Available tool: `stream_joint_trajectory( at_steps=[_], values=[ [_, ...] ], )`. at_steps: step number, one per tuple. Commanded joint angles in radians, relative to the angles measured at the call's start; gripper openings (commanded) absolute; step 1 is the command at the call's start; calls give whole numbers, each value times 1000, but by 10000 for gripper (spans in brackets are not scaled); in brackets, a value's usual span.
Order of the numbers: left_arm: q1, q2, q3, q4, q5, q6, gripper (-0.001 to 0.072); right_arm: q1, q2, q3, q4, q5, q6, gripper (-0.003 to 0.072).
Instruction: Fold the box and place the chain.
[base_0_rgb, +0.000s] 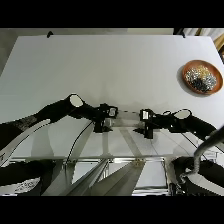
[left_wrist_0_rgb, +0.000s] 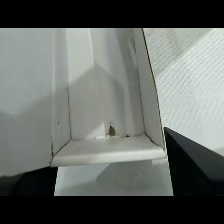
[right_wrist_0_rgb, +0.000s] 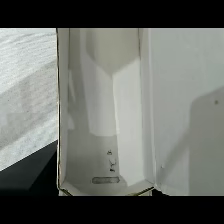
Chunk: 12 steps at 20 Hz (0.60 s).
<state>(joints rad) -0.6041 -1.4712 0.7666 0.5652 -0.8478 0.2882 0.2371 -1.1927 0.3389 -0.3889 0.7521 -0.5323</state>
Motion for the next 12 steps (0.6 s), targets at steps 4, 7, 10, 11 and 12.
stream_joint_trajectory(
  at_steps=[4, 7, 10, 11, 12],
  values=[
    [-2, -37, -1, -21, -3, 0, 696, 0, 0, 0, 1, 0, 1, 408],
    [2, -41, -1, -34, -5, 0, 697, 0, 0, 0, 1, 0, 1, 408],
    [13, -41, -4, -36, -9, 0, 697, 0, 0, 0, 1, 0, 1, 408],
    [19, -41, -6, -38, -14, 0, 697, 0, 0, 0, 1, 0, 1, 408],
    [25, -41, -6, -38, -20, 0, 697, 0, 0, 0, 1, 0, 1, 408]
  ],
)
